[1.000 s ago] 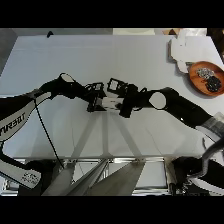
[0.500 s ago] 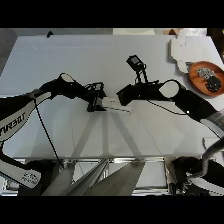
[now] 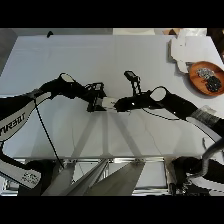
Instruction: Fold the box and place the chain.
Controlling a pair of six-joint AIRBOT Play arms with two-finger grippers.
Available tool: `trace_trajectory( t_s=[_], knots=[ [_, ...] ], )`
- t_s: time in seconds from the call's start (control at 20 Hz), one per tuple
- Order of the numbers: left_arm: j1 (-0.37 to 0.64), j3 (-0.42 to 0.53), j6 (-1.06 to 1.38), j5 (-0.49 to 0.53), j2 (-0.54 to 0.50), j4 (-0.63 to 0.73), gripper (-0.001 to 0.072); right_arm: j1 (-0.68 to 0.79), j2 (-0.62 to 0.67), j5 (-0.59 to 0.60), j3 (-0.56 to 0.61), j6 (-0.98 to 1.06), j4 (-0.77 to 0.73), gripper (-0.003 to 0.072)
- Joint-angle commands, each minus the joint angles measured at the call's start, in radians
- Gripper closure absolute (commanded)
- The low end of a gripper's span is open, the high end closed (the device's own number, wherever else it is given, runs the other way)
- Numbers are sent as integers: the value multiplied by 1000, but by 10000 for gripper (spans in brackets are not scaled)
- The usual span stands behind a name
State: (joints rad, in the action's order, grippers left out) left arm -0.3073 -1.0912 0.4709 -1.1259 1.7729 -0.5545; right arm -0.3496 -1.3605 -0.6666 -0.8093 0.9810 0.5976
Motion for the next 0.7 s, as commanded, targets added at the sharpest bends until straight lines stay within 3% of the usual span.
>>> trace_trajectory(
  t_s=[0.0, 0.5, 0.65],
  knots=[
    [0, 0, 0, 0, 0, 0, 374, -4, -8, 4, 11, 5, -4, 678],
    [0, 0, 0, 0, 0, 0, 374, -3, 152, 55, 17, -38, -7, 676],
    [0, 0, 0, 0, 0, 0, 374, 23, 193, 57, 76, -40, -54, 677]
  ],
)
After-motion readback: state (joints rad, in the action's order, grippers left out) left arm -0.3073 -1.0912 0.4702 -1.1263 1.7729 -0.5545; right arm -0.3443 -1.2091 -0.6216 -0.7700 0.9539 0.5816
